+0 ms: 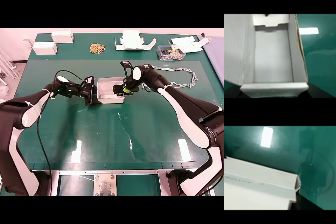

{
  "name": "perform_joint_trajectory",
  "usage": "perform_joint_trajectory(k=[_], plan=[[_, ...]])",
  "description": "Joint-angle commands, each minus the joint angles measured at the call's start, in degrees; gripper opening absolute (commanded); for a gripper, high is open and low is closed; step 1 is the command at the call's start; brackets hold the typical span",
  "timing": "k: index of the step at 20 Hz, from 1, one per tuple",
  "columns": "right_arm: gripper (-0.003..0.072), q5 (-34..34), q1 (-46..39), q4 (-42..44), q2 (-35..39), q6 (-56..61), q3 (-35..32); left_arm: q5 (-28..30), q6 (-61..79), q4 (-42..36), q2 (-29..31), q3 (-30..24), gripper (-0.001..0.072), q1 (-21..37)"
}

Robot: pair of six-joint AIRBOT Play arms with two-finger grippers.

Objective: Fold the box and place the chain.

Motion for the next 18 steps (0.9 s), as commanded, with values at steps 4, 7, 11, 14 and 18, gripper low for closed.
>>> perform_joint_trajectory(k=[4, 7, 11, 14, 18], plan=[[0.0373, 4.17, 0.28, -2.84, -1.92, 2.05, 2.43, 0.02, 0.07, 0.00, -0.02, 0.04, 0.0418, -0.04], [0.0373, 7.58, 0.20, -4.04, -2.05, 2.86, 3.80, 0.00, 0.04, 0.00, -0.02, 0.04, 0.0418, -0.04], [0.0373, 13.70, 0.17, -4.02, -2.84, 3.15, 6.82, 0.00, 0.04, 0.00, -0.02, 0.04, 0.0418, -0.04], [0.0370, 15.26, 0.20, -3.96, -3.78, 3.30, 9.62, 0.00, 0.04, 0.00, -0.02, 0.04, 0.0418, -0.04], [0.0339, 17.20, 0.22, -3.37, -4.46, 4.11, 11.26, 0.00, 0.04, 0.00, -0.02, 0.04, 0.0418, -0.04]])
